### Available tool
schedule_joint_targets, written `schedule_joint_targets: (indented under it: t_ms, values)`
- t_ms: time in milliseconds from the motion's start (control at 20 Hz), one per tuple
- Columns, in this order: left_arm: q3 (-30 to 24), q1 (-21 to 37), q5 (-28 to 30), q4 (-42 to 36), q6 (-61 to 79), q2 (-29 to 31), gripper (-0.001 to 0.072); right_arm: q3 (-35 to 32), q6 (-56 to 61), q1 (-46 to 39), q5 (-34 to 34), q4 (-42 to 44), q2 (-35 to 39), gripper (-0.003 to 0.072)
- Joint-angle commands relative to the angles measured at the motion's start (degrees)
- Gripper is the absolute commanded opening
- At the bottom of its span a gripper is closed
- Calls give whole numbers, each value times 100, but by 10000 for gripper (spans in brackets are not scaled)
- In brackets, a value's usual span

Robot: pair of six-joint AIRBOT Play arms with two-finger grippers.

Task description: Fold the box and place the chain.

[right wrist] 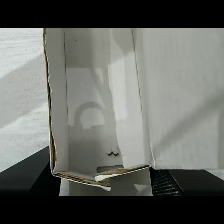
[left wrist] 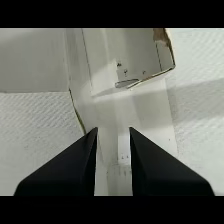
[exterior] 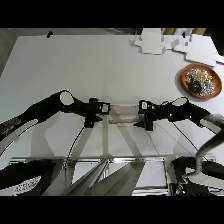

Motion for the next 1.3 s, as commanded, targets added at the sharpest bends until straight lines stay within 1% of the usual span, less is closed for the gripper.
schedule_joint_targets:
  t_ms: [0,200,400,750,850,950,1100,1250]
  values:
    - [0,-4,4,-44,42,-26,231,-2,0,2,2,0,-4,412]
    - [0,-61,24,-105,44,-26,228,-2,0,2,2,0,-4,412]
    - [0,-229,76,-428,42,-125,228,-2,0,2,2,0,-4,412]
    - [0,-251,70,-428,39,-203,220,-2,0,2,2,0,-4,412]
    - [0,-251,72,-431,39,-203,204,-2,0,2,2,0,-4,412]
    - [0,-245,39,-426,-4,-184,204,-2,0,2,2,0,-4,412]
    - [0,13,-247,-372,-291,-87,202,-2,-2,2,2,0,-4,412]
    - [0,264,-223,-363,-496,92,203,-2,0,2,2,0,-4,412]
